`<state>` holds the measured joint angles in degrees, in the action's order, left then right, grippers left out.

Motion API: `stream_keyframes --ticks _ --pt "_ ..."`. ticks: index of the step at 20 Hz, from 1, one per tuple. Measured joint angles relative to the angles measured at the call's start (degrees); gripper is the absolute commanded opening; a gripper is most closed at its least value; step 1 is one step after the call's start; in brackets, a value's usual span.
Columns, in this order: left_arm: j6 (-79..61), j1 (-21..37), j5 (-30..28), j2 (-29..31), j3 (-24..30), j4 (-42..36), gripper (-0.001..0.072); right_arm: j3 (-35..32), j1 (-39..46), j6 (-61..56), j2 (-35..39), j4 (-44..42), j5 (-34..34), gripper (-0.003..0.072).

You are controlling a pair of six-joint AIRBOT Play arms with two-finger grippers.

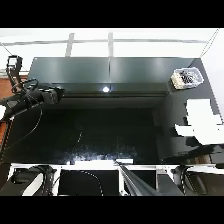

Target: Fold the box and place the chain.

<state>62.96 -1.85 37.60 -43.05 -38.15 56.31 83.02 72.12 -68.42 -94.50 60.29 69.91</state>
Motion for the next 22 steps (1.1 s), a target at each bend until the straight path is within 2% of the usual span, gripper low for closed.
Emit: stream_keyframes --ticks 5,9,10,11,12,14,15,16,17,18,22 --pt "0.5 0.0 2.4 0.0 0.0 -0.1 0.0706 10.2 1.3 6.8 -12.2 -5.0 14.6 0.072" --pt "0.7 0.0 3.2 0.0 0.0 -0.2 0.0706 12.6 -0.3 8.5 -16.4 -7.5 21.3 0.072" --pt "0.7 0.0 3.2 0.0 0.0 -0.2 0.0706 12.7 -0.6 8.7 -16.8 -7.5 22.3 0.0698" --pt "0.7 0.0 3.2 0.0 0.0 -0.2 0.0706 12.7 -0.9 8.9 -17.0 -7.6 23.1 0.0512" --pt "0.7 0.0 3.3 0.0 0.0 -0.3 0.0706 12.5 -1.3 9.0 -17.1 -7.4 23.8 0.0449" --pt "0.7 0.0 3.4 0.0 0.0 -0.3 0.0706 12.3 -1.9 9.1 -17.0 -6.4 24.6 0.0413" --pt "0.7 0.0 3.4 0.0 0.0 -0.3 0.0706 12.1 -2.1 9.3 -16.8 -5.9 24.7 0.0237" --pt "0.8 0.0 3.3 0.0 0.0 -0.3 0.0706 12.1 -2.2 9.5 -16.6 -5.4 24.9 0.017" --pt "0.8 0.0 3.4 0.0 0.0 -0.3 0.0706 12.0 -2.3 9.7 -16.3 -5.0 25.0 0.0041" --pt "0.8 0.0 3.4 0.0 0.0 -0.3 0.0706 11.9 -2.5 10.1 -15.9 -4.8 25.2 0.0012" --pt "0.8 0.0 3.4 0.0 0.0 -0.3 0.0706 9.0 -3.3 12.1 -12.6 -4.1 25.2 0.0011"
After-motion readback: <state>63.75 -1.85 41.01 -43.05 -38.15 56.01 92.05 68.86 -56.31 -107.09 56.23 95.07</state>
